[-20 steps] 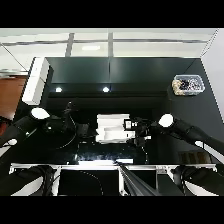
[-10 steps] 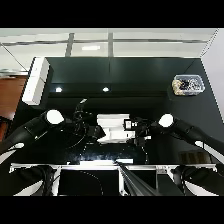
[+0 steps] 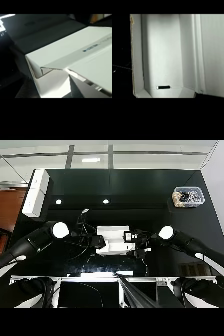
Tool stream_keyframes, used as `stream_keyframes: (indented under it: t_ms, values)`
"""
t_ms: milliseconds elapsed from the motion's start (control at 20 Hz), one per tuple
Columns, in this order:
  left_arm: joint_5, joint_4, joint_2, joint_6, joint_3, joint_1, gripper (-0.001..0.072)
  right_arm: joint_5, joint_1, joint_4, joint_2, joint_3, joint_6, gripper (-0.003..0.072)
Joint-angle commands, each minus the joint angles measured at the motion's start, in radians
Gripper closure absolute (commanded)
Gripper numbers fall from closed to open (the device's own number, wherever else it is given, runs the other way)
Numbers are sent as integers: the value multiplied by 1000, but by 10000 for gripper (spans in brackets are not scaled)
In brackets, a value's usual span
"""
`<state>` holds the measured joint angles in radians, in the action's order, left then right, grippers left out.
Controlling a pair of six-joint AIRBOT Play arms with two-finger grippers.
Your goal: Fold the box and place the chain.
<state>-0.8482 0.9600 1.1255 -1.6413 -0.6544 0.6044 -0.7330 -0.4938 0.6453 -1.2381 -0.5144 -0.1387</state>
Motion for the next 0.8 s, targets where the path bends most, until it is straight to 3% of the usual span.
stream_keyframes:
  t_ms: [0, 750]
  values:
    - [3, 59, 2, -95, -10, 13, 160, -1, -1, 0, -1, 0, 0, 644]
    - [51, 62, 35, -97, -11, 13, 129, 0, -1, 0, -1, 0, 0, 644]
